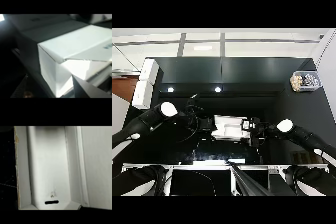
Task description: Fold the box and place the chain.
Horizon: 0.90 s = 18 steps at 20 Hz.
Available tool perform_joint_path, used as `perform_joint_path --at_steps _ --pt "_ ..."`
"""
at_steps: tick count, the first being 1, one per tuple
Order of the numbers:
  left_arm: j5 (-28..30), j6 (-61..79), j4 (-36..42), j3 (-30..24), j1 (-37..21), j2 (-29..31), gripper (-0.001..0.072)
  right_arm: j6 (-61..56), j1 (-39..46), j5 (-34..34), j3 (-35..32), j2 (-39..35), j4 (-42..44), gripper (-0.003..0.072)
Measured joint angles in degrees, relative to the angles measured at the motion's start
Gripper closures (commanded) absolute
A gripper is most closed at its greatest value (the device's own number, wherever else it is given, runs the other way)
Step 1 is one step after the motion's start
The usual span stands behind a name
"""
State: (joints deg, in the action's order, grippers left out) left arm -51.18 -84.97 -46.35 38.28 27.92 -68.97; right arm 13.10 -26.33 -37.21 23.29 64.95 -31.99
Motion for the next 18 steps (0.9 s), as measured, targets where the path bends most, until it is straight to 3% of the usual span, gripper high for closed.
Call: perform_joint_path --at_steps 4,10,16,18 --pt "5.53 -9.18 -6.32 0.13 6.34 0.55 0.0073 -0.02 0.0 0.0 0.0 0.0 0.0 0.0142" --pt "7.89 -24.94 -19.17 1.9 12.76 0.59 0.0075 0.0 0.0 0.02 0.0 0.0 0.0 0.0142" --pt "-0.09 -39.06 -33.31 8.87 18.36 -2.38 0.0095 0.0 0.0 0.07 0.0 0.0 0.0 0.0142" --pt "-2.4 -42.73 -36.39 10.73 19.93 -3.76 0.0156 0.0 0.0 0.07 0.0 0.0 0.0 0.0142"
